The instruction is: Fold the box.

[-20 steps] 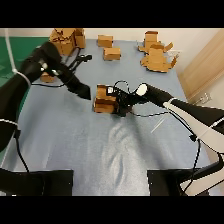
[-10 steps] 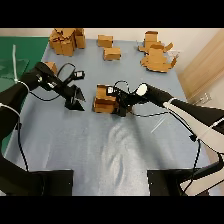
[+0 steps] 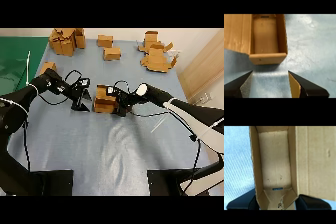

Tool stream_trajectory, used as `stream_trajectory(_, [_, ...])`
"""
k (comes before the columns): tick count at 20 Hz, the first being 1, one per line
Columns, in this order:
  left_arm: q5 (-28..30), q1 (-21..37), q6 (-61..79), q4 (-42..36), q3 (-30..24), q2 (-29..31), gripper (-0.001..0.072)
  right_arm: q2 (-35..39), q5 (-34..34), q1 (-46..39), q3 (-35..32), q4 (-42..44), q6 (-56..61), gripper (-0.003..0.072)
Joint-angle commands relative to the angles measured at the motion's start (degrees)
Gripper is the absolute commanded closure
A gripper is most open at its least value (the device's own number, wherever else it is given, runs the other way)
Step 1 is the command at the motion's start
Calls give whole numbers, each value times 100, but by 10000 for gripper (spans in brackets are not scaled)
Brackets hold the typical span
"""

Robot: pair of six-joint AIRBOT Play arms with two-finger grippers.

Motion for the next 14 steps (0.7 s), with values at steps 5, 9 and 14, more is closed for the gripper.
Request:
stream_trajectory(5, [358, -299, -94, -127, -2, -79, 7, 0, 4, 0, 0, 0, 4, 339])
stream_trajectory(9, [275, -337, -138, -129, -2, -79, 8, 0, 7, 0, 0, 0, 4, 339])
stream_trajectory(14, [356, -376, -254, -114, -2, -81, 8, 0, 4, -2, 0, 0, 4, 339])
